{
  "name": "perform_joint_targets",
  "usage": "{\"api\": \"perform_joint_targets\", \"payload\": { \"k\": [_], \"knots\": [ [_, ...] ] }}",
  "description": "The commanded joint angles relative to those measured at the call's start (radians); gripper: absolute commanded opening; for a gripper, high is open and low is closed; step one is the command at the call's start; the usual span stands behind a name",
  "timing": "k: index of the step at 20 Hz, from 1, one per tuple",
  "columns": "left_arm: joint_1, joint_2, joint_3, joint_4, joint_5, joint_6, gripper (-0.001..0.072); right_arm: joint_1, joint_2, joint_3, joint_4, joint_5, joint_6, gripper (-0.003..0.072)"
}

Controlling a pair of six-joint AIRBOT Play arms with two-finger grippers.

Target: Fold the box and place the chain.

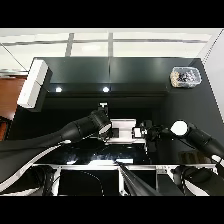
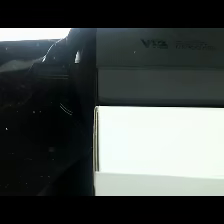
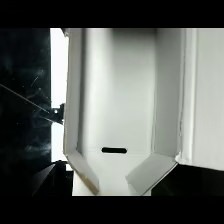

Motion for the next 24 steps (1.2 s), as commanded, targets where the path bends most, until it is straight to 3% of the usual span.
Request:
{"api": "perform_joint_targets", "payload": {
  "k": [1, 2, 3, 7, 14, 20, 21, 22, 24],
  "knots": [
    [0.002, 0.000, 0.001, -0.001, 0.003, 0.018, 0.0030, 0.002, 0.023, 0.004, -0.048, -0.003, 0.019, 0.0698],
    [0.002, 0.000, 0.001, -0.003, 0.003, 0.019, 0.0030, 0.002, 0.023, 0.004, -0.025, -0.014, 0.018, 0.0610],
    [0.002, 0.000, 0.001, -0.005, 0.003, 0.019, 0.0030, 0.002, 0.022, 0.004, -0.007, -0.013, 0.018, 0.0472],
    [0.002, 0.000, 0.001, -0.005, 0.003, 0.019, 0.0030, 0.002, 0.019, 0.003, 0.054, -0.014, 0.060, 0.0220],
    [0.002, 0.000, 0.001, -0.005, 0.003, 0.019, 0.0030, 0.020, -0.023, 0.003, 0.222, -0.038, 0.174, 0.0218],
    [0.003, 0.000, 0.001, -0.004, 0.003, 0.019, 0.0030, 0.069, -0.050, 0.003, 0.212, -0.117, 0.175, 0.0219],
    [0.003, 0.000, 0.001, -0.004, 0.003, 0.019, 0.0030, 0.069, -0.050, 0.003, 0.211, -0.116, 0.175, 0.0299],
    [0.003, 0.000, 0.001, -0.004, 0.003, 0.019, 0.0030, 0.069, -0.050, 0.003, 0.211, -0.116, 0.175, 0.0436],
    [0.003, 0.000, 0.001, -0.004, 0.003, 0.019, 0.0030, 0.069, -0.050, 0.003, 0.200, -0.113, 0.183, 0.0192]
  ]
}}
